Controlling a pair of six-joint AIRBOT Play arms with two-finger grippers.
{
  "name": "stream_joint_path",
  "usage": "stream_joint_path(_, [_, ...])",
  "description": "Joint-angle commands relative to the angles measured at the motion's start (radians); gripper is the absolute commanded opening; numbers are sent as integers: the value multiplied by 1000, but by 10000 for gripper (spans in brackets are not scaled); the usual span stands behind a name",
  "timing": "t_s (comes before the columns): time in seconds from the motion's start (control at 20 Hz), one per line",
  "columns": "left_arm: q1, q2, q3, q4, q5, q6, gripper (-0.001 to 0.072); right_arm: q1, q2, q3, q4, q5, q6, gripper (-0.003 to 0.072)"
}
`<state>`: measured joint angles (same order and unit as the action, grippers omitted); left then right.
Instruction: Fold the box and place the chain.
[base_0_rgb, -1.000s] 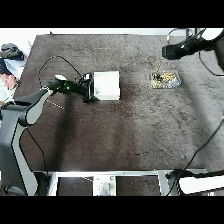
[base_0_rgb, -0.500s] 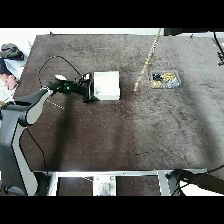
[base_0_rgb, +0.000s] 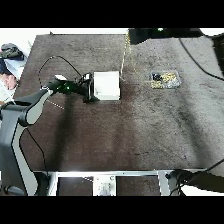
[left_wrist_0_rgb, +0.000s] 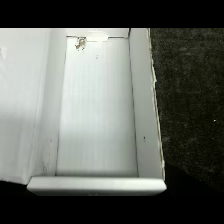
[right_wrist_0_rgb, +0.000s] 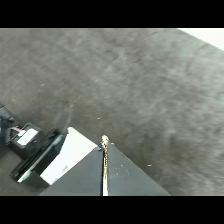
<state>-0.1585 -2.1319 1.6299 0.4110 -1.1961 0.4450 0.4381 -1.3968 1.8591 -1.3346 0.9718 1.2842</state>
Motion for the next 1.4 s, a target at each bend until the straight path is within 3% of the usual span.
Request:
stream_joint_path(0.0, [0,0,1,0,0,0,536,26,-62,0,1,-10,26,7])
stream_joint_path(0.65, [0,0,1,0,0,0,536,32,-315,-19,109,84,48,9])
stream_joint_path(0.7, [0,0,1,0,0,0,536,32,-325,-31,106,95,47,53])
stream_joint_path(0.8, [0,0,1,0,0,0,536,29,-326,-59,64,105,46,448])
stream_joint_path(0.95, [0,0,1,0,0,0,536,-11,-305,-120,47,162,47,444])
stream_joint_path(1.05, [0,0,1,0,0,0,536,-66,-245,-250,48,82,70,444])
stream_joint_path(1.2, [0,0,1,0,3,0,536,-190,-127,-509,48,-176,189,444])
stream_joint_path(1.35, [0,0,1,0,3,0,536,-305,-106,-686,50,-378,338,444])
